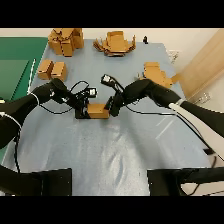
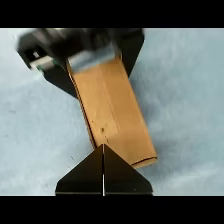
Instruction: Fold the box.
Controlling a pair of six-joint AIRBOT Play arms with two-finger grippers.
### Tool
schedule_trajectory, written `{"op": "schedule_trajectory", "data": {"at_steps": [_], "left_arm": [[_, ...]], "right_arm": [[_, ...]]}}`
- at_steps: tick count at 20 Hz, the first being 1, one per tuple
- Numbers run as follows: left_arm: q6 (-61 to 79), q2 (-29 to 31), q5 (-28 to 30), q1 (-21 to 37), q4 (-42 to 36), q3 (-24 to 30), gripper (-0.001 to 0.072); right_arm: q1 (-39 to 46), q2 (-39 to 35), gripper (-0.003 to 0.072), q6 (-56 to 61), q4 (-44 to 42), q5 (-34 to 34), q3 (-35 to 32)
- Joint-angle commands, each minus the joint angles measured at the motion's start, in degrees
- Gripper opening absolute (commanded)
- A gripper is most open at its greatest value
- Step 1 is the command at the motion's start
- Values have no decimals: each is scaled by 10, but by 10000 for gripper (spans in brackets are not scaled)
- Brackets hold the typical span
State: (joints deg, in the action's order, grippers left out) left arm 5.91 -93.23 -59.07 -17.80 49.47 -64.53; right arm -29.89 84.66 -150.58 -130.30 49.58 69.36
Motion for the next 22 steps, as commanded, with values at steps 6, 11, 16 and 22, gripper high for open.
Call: {"op": "schedule_trajectory", "data": {"at_steps": [6, 11, 16, 22], "left_arm": [[-203, 75, 62, 44, -2, -37, 5], [-463, 177, 85, 197, 82, -25, 4], [-565, 203, 126, 377, 144, 51, 4], [-556, 104, 221, 345, 131, 26, 5]], "right_arm": [[71, -153, 3, 85, 94, 36, -5], [131, -164, 3, 87, 95, 57, -11], [143, -164, 3, 87, 94, 53, -34], [143, -164, 4, 87, 88, 29, -37]]}}
